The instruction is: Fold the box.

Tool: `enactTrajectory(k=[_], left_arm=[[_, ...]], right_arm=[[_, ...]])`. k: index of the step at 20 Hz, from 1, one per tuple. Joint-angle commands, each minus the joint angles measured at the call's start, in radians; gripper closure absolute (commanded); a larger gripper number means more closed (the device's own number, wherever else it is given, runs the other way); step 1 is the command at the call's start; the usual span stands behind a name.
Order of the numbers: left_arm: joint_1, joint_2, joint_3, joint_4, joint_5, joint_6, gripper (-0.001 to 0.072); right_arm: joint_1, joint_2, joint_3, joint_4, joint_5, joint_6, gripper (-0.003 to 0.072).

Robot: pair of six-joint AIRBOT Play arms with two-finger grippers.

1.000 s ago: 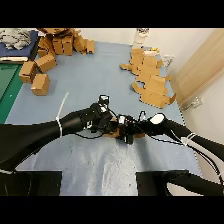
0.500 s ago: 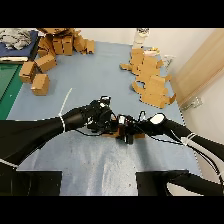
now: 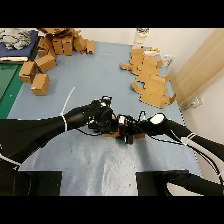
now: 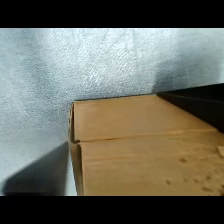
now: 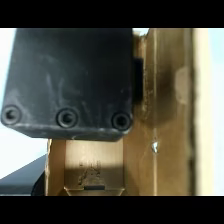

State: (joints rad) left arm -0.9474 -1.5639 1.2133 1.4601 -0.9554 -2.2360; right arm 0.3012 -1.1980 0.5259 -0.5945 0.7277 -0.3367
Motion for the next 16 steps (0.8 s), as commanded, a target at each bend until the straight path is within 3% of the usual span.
enactTrajectory(k=[1, 3, 13, 14, 15, 16], left_arm=[[0.004, -0.008, 0.001, -0.002, -0.004, -0.001, 0.0414], [0.004, -0.008, 0.001, -0.001, 0.003, 0.015, 0.0686], [0.004, -0.007, 0.002, -0.032, 0.004, 0.034, 0.0696], [0.004, -0.007, 0.005, -0.033, 0.005, 0.034, 0.0658], [0.004, -0.007, 0.011, -0.033, 0.005, 0.029, 0.0319], [0.004, -0.007, 0.018, -0.032, 0.003, 0.008, 0.0128]], right_arm=[[0.0, 0.0, 0.0, 0.0, 0.0, 0.0, 0.0077], [0.0, 0.0, 0.0, 0.0, 0.0, 0.0, 0.0077], [0.0, 0.0, 0.0, 0.0, 0.0, 0.0, 0.0077], [0.0, 0.0, 0.0, 0.0, 0.0, 0.0, 0.0077], [0.0, 0.0, 0.0, 0.0, 0.0, 0.0, 0.0077], [0.0, 0.0, 0.0, 0.0, 0.0, 0.0, 0.0077]])
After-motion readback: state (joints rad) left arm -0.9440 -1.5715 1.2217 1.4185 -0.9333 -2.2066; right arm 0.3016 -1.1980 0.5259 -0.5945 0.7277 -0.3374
